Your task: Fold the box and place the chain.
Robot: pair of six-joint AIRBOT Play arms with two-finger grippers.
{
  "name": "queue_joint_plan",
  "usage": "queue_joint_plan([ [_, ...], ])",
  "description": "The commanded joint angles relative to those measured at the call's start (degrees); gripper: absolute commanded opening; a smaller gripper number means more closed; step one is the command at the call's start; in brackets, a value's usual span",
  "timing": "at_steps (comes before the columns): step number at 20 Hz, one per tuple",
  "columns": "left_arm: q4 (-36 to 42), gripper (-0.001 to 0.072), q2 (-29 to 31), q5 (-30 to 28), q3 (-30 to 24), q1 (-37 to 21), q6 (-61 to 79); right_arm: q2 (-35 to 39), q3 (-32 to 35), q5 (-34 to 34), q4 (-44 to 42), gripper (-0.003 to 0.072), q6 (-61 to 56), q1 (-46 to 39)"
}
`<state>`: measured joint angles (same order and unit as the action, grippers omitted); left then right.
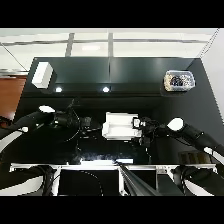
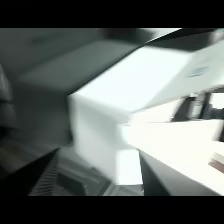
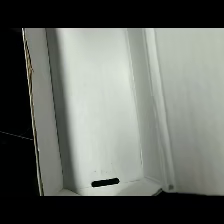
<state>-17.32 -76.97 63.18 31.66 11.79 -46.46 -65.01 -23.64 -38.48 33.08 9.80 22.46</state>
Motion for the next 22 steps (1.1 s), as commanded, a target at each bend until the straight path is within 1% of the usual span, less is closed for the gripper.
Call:
queue_joint_plan([
  [1,0.0,0.0577,3.7,0.4,1.9,0.9,0.6,0.0,0.0,0.0,0.0,0.0463,0.0,0.1],
  [4,-0.9,0.0577,4.1,0.2,2.7,3.9,0.6,0.0,0.0,0.1,0.0,0.0463,-0.1,0.1],
  [7,-4.2,0.0577,4.1,-1.3,3.8,7.9,-2.3,0.0,0.0,0.1,0.0,0.0464,-0.1,0.1],
  [10,-12.0,0.0577,4.1,-5.5,5.8,12.3,-10.3,0.0,0.0,0.2,0.0,0.0463,-0.1,0.1],
  [12,-17.4,0.0577,4.1,-9.3,7.5,15.5,-18.8,0.0,0.0,0.2,0.0,0.0464,-0.1,0.1],
  [15,-24.4,0.0577,4.0,-14.3,10.6,19.6,-26.5,0.0,0.0,0.2,0.0,0.0463,-0.1,0.1],
  [20,-38.1,0.0575,3.5,-18.9,14.1,24.6,-44.9,0.0,0.0,0.2,0.0,0.0463,-0.1,0.1],
  [22,-40.8,0.0575,2.1,-17.2,15.8,25.7,-48.6,0.0,0.0,0.2,0.0,0.0463,-0.1,0.1],
])
